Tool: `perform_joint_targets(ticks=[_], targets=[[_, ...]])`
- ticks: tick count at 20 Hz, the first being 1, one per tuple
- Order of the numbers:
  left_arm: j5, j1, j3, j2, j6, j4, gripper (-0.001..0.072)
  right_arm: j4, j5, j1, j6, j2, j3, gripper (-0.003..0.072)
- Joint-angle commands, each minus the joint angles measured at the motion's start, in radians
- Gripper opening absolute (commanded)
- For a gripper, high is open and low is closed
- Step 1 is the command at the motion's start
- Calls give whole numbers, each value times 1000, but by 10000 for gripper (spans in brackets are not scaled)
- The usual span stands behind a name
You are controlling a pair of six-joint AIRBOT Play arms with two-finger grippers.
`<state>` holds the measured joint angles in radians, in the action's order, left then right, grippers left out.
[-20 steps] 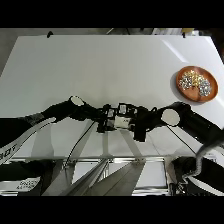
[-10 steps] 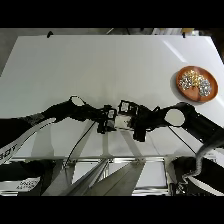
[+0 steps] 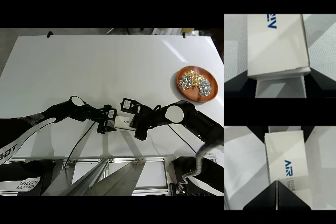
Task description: Fold the box and place the chain.
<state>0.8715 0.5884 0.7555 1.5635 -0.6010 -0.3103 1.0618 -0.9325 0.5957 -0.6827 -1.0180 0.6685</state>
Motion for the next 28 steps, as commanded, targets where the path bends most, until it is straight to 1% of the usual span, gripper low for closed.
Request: perform_joint_targets(ticks=[1,5,24,26,28], targets=[[0,-1,1,0,0,0,169,-2,-15,-2,0,-24,-2,14],[0,-1,1,0,0,0,169,-2,-27,-2,0,-60,-2,14],[0,-1,1,0,0,0,169,0,-19,-2,-24,-61,-26,14],[0,-1,1,0,0,0,169,0,2,-2,-24,-53,-25,14],[0,-1,1,0,0,0,169,5,12,-2,-30,-19,-11,14]])
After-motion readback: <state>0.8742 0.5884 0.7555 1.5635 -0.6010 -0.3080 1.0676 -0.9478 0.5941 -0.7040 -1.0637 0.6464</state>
